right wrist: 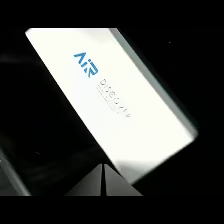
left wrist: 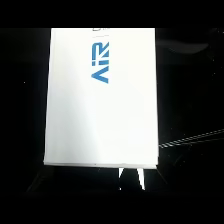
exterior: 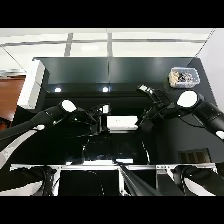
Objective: Fold the box and place the chain.
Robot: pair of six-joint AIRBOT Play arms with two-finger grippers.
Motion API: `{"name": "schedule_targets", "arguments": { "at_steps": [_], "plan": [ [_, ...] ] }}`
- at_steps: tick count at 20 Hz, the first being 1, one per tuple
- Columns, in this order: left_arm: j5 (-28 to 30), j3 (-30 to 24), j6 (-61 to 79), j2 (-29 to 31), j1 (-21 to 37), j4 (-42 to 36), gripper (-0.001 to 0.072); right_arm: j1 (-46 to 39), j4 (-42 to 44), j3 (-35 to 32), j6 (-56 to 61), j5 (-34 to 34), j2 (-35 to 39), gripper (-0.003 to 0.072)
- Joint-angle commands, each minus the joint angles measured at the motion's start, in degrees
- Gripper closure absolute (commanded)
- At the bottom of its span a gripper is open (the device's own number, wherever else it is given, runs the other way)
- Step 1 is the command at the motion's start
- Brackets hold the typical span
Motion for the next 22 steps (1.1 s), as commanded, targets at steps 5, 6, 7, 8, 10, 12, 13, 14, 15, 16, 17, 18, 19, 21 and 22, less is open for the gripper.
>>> {"name": "schedule_targets", "arguments": {
  "at_steps": [5,6,7,8,10,12,13,14,15,16,17,18,19,21,22],
  "plan": [
    [0.0,0.0,0.1,0.0,0.0,0.0,0.0349,-0.1,22.8,-5.4,7.2,-8.2,-4.9,0.0671],
    [0.0,0.0,0.1,0.0,0.0,0.0,0.0348,0.2,22.8,-5.4,7.4,-8.9,-6.2,0.0671],
    [0.0,0.0,0.1,0.0,0.0,0.0,0.0349,0.4,22.7,-5.5,7.4,-9.6,-7.5,0.0671],
    [0.0,0.0,0.1,0.0,0.0,0.0,0.0349,0.6,22.3,-5.5,7.4,-9.8,-8.5,0.0671],
    [0.0,0.0,0.1,0.0,0.0,0.0,0.0349,0.7,20.5,-5.5,8.0,-9.9,-10.4,0.0671],
    [0.0,0.0,0.1,0.0,0.0,0.0,0.0348,0.7,16.9,-5.5,9.9,-10.5,-11.7,0.0671],
    [0.0,0.0,0.1,0.0,0.0,0.0,0.0348,0.7,15.6,-5.5,10.4,-10.9,-12.1,0.0671],
    [0.0,0.0,0.1,0.0,0.0,0.0,0.0348,0.7,14.9,-5.5,10.3,-11.2,-12.1,0.0671],
    [0.0,0.0,0.1,0.0,0.0,0.0,0.0348,0.7,15.0,-5.4,10.3,-11.1,-12.1,0.0671],
    [0.0,0.0,0.1,0.0,0.0,0.0,0.0348,0.7,15.0,-5.4,9.7,-10.7,-12.0,0.0671],
    [0.0,0.0,0.1,0.0,0.0,0.0,0.0349,0.4,15.3,-5.1,8.9,-9.4,-11.8,0.0671],
    [-0.1,0.0,0.1,0.0,0.0,0.0,0.0349,-0.2,15.5,-4.3,8.0,-6.9,-11.2,0.0671],
    [-0.1,0.0,0.0,0.0,0.0,0.0,0.0349,-1.3,15.3,-3.0,7.5,-3.8,-10.3,0.0671],
    [-0.1,0.0,-0.4,0.2,0.0,0.0,0.0348,-5.3,13.9,0.1,6.9,3.1,-7.1,0.0672],
    [0.0,0.2,-1.6,0.5,0.1,0.0,0.0348,-7.8,12.2,1.5,6.9,5.6,-5.0,0.0671]
  ]
}}
